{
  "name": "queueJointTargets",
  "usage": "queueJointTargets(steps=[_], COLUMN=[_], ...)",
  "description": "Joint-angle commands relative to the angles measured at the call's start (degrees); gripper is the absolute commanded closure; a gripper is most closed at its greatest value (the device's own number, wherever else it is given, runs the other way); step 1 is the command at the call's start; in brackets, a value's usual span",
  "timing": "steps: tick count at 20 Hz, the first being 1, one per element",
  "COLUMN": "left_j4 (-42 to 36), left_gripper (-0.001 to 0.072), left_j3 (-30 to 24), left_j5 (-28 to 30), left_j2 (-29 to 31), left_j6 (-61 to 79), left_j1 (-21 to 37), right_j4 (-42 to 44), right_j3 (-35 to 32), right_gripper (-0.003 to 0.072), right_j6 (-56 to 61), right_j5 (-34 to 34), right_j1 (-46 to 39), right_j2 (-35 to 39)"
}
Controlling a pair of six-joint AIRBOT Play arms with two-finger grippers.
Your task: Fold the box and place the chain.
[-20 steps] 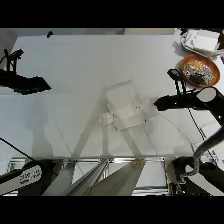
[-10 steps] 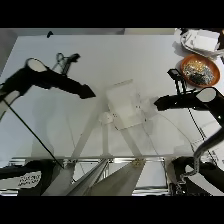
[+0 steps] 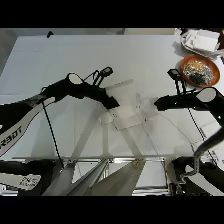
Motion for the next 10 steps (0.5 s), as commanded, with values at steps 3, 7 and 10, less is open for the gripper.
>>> queueJointTargets(steps=[3, 7, 10], left_j4=[-6.6, -5.79, -5.66], left_gripper=[0.0129, 0.0329, 0.0467], left_j3=[0.0, 0.0, 0.0], left_j5=[0.11, -1.6, -4.11], left_j2=[-2.97, -2.86, -2.86], left_j6=[6.8, 6.84, 7.43], left_j1=[-0.57, 0.85, 2.03], right_j4=[0.0, 0.0, 0.0], right_j3=[-0.02, -0.02, -0.02], right_gripper=[0.0678, 0.0678, 0.0678], right_j6=[0.0, 0.02, 0.02], right_j5=[1.36, 1.31, 1.31], right_j1=[0.07, 0.07, 0.07], right_j2=[0.04, 0.04, 0.04])
